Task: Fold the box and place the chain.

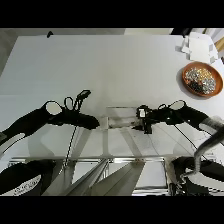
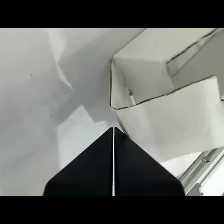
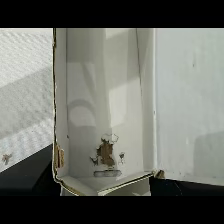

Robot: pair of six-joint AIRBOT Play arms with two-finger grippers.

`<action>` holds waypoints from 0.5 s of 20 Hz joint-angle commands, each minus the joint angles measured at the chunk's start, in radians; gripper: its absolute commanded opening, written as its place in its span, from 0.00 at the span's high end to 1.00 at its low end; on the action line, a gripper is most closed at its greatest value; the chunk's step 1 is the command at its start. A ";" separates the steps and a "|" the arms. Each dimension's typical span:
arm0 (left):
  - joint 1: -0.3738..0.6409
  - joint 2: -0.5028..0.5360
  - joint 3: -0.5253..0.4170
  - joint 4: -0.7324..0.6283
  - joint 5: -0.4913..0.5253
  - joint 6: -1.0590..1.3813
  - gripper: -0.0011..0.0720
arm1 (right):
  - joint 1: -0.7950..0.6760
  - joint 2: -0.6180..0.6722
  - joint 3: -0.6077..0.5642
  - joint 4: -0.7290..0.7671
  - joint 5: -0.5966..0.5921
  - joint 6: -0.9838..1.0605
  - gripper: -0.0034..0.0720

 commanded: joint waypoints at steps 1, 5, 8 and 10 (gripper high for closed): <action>-0.001 0.042 0.001 -0.057 0.022 0.010 0.97 | 0.000 0.000 0.001 0.000 0.000 0.000 0.29; -0.012 0.047 0.001 -0.066 0.023 0.010 0.89 | 0.000 0.000 0.001 0.000 0.000 0.000 0.29; -0.050 0.047 0.001 -0.067 0.057 0.010 0.76 | 0.000 0.000 0.001 0.000 0.000 0.000 0.29; -0.070 0.047 0.001 -0.072 0.082 0.010 0.75 | 0.000 0.000 0.001 0.000 0.000 0.000 0.29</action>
